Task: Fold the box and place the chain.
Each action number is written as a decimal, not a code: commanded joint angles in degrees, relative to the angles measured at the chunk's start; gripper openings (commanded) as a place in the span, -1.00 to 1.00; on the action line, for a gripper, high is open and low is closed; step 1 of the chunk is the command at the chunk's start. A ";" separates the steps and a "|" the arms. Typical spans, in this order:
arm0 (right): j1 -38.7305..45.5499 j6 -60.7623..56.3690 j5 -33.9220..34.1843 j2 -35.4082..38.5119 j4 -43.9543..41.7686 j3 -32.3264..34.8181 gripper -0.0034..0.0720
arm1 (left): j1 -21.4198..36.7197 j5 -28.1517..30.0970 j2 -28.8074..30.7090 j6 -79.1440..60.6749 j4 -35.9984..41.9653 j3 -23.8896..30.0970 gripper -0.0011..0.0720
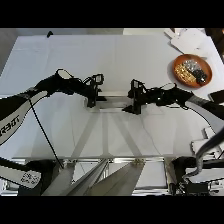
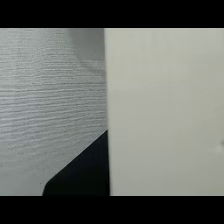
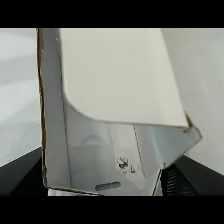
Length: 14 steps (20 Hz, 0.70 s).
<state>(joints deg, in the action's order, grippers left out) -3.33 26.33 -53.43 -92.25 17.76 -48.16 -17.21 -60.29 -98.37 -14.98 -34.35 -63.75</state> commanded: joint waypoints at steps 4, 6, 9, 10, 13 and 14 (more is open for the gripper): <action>0.02 0.81 -0.94 -1.36 5.11 -1.03 0.94 | -0.02 0.07 -0.02 0.00 0.00 0.04 -0.95; 0.02 0.90 -0.79 -1.46 4.61 -1.03 0.94 | -0.02 0.07 -0.02 0.00 0.00 0.04 -0.95; 0.02 1.01 -0.85 -1.51 4.48 -1.07 0.94 | -0.02 0.09 -0.02 0.00 0.00 0.04 -0.95; 0.02 1.01 -0.85 -1.51 4.48 -1.07 0.94 | -0.02 0.07 -0.02 0.00 0.00 0.04 -0.95; 0.02 0.98 -1.31 -1.51 4.50 -1.11 0.94 | -0.02 0.07 -0.02 0.00 0.00 0.04 -0.95; 0.02 0.98 -1.25 -1.51 4.50 -1.11 0.94 | -0.02 0.07 -0.02 -0.02 0.00 0.04 -0.95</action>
